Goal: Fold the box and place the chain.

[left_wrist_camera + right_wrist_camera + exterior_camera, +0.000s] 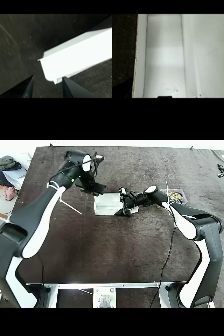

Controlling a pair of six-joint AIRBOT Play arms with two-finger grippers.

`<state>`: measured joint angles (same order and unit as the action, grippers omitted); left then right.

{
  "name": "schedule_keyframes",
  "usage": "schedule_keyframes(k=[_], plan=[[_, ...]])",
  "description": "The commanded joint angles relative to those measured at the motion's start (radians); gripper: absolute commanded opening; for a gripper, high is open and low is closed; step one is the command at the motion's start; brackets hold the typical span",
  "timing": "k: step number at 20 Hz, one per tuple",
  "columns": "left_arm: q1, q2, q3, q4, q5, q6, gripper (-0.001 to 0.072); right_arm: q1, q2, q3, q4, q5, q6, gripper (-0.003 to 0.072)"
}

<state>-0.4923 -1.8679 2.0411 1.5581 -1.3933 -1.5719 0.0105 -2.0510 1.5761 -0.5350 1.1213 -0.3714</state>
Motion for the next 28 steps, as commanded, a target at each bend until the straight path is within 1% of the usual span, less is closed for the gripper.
schedule_keyframes(k=[1,3,5,6,7,8,10,12,13,16,18,21,23,25,26,27,28], plan=[[0.037,0.055,-0.002,-0.071,0.060,0.131,0.0379,0.000,0.000,0.000,0.001,0.000,0.001,0.0235],[0.098,0.071,-0.018,-0.236,0.099,0.243,0.0379,0.000,0.000,0.000,0.001,0.000,0.001,0.0235],[0.186,0.084,-0.078,-0.494,0.125,0.424,0.0378,0.000,0.000,0.000,0.001,0.000,0.001,0.0235],[0.235,0.084,-0.117,-0.597,0.130,0.503,0.0379,0.000,0.000,0.000,0.001,0.000,0.001,0.0235],[0.281,0.084,-0.159,-0.661,0.138,0.572,0.0378,0.000,0.000,0.000,0.001,0.000,0.001,0.0235],[0.325,0.083,-0.210,-0.704,0.154,0.664,0.0378,0.000,0.000,0.000,0.001,0.000,0.001,0.0235],[0.396,0.079,-0.307,-0.731,0.211,0.821,0.0378,0.000,0.000,0.000,0.001,0.000,0.001,0.0235],[0.445,0.077,-0.382,-0.728,0.280,0.847,0.0378,0.000,0.000,0.000,0.001,0.000,0.001,0.0235],[0.461,0.078,-0.402,-0.728,0.300,0.847,0.0377,0.000,0.000,0.000,0.001,0.000,0.001,0.0235],[0.470,0.077,-0.406,-0.791,0.378,0.866,0.0378,0.000,0.000,0.000,0.001,0.000,0.001,0.0235],[0.462,0.051,-0.406,-0.876,0.365,1.054,0.0378,0.000,0.000,0.000,0.001,0.000,0.001,0.0235],[0.467,-0.032,-0.405,-1.030,0.291,1.284,0.0378,0.000,0.000,0.000,0.001,0.000,0.001,0.0235],[0.463,-0.093,-0.405,-1.069,0.228,1.436,0.0378,0.000,0.000,0.000,0.001,0.000,0.001,0.0235],[0.461,-0.141,-0.405,-1.077,0.138,1.626,0.0380,0.000,0.000,0.000,0.001,0.000,0.001,0.0235],[0.461,-0.158,-0.407,-1.072,0.101,1.709,0.0443,0.000,0.000,0.000,0.001,0.000,0.001,0.0235],[0.461,-0.167,-0.411,-1.064,0.092,1.764,0.0663,0.000,0.000,0.000,0.001,0.000,0.001,0.0235],[0.461,-0.175,-0.414,-1.056,0.088,1.814,0.0677,0.000,0.000,0.000,0.001,0.000,0.001,0.0235]])
